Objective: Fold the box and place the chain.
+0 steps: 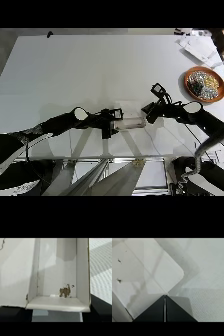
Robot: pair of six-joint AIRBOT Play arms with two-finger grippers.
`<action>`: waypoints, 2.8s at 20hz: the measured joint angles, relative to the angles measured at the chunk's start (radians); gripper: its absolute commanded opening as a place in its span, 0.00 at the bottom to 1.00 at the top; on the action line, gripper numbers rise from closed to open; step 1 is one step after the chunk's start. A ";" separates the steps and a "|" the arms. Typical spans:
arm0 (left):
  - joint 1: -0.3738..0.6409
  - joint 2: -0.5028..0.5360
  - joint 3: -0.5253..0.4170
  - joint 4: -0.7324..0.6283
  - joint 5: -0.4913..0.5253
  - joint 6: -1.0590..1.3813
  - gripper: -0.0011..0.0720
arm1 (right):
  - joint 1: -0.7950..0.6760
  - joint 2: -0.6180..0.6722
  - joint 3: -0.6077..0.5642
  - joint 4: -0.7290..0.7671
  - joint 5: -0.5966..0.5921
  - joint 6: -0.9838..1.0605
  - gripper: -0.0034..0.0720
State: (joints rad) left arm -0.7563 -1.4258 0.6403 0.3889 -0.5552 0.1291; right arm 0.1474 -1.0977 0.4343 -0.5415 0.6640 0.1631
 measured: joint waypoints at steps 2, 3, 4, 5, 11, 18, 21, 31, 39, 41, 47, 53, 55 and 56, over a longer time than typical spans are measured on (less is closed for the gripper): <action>0.000 0.000 0.000 0.000 -0.001 0.001 0.55 | 0.000 -0.004 0.001 -0.009 0.014 0.011 0.06; 0.000 0.000 0.000 0.000 -0.002 0.002 0.55 | 0.000 -0.001 0.002 -0.014 0.024 0.014 0.05; 0.000 0.000 0.000 0.001 -0.002 0.002 0.55 | 0.000 0.009 0.005 -0.020 0.034 0.017 0.05; 0.000 0.000 0.000 0.001 -0.002 0.002 0.55 | 0.000 0.024 0.011 -0.029 0.050 0.019 0.05; 0.000 0.000 0.000 0.001 0.000 0.002 0.55 | 0.000 0.197 0.079 -0.296 0.151 0.111 0.05; 0.000 0.000 0.000 0.000 0.000 0.002 0.55 | 0.008 0.282 0.093 -0.644 0.312 0.096 0.28; 0.000 0.000 0.000 0.000 0.000 0.002 0.55 | 0.048 0.262 0.093 -0.629 0.326 0.022 0.40; 0.000 0.000 0.000 0.000 0.000 0.002 0.55 | 0.180 0.116 0.093 -0.688 0.251 -0.106 0.39; 0.000 0.000 0.000 0.000 0.000 0.002 0.55 | 0.221 0.098 0.093 -0.623 0.237 -0.138 0.27; 0.000 0.000 0.000 0.000 0.000 0.002 0.55 | 0.243 0.086 0.093 -0.613 0.230 -0.141 0.26; 0.000 0.000 0.000 0.005 -0.001 0.006 0.55 | 0.306 0.019 0.093 -0.577 0.169 -0.142 0.25; 0.000 -0.001 0.000 -0.006 0.008 -0.002 0.55 | 0.335 0.002 0.093 -0.446 0.076 -0.132 0.42; 0.000 0.000 0.000 -0.005 0.005 -0.002 0.55 | 0.335 0.000 0.093 -0.444 0.072 -0.133 0.45; 0.000 0.000 0.000 -0.003 0.004 -0.001 0.55 | 0.336 -0.001 0.093 -0.441 0.074 -0.134 0.45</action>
State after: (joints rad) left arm -0.7567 -1.4258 0.6399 0.3855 -0.5510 0.1284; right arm 0.4835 -1.0985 0.5270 -0.9825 0.7376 0.0292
